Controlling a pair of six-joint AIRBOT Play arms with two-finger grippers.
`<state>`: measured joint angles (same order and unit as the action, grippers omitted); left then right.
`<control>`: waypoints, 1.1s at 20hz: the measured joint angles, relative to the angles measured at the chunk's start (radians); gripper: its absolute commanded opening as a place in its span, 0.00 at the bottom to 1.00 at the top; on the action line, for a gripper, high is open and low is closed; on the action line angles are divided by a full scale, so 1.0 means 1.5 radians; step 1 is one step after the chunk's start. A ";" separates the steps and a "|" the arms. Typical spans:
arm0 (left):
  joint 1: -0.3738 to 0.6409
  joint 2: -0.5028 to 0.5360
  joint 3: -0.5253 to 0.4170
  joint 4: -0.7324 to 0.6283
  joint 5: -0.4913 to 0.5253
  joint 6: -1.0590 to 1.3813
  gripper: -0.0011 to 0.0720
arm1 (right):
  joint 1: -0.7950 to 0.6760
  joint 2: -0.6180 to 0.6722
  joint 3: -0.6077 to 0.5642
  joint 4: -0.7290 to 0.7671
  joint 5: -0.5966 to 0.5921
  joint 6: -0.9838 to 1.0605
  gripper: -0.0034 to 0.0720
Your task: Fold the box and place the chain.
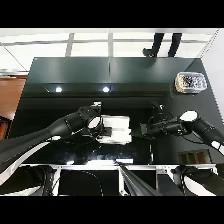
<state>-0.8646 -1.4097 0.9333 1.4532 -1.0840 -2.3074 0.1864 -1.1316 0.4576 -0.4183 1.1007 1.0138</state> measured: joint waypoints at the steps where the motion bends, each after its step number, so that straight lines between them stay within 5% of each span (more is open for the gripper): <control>1: 0.000 0.000 0.000 0.000 0.000 0.000 0.05 | 0.008 0.000 0.004 -0.001 0.002 0.001 0.95; 6: 0.000 0.000 0.000 0.000 0.000 0.000 0.05 | 0.080 0.000 0.032 -0.019 -0.047 0.042 0.95; 17: 0.000 0.000 0.000 0.000 0.001 -0.001 0.05 | 0.263 -0.003 0.119 -0.322 -0.190 0.416 0.94; 18: 0.000 0.000 0.000 0.000 0.001 -0.001 0.05 | 0.270 -0.005 0.121 -0.331 -0.194 0.433 0.79; 22: 0.000 0.000 0.000 0.000 0.001 0.000 0.05 | 0.293 -0.013 0.127 -0.362 -0.205 0.498 0.79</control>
<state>-0.8646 -1.4097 0.9333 1.4532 -1.0824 -2.3074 0.6266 -1.1511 0.6487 -0.9615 0.7933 1.7615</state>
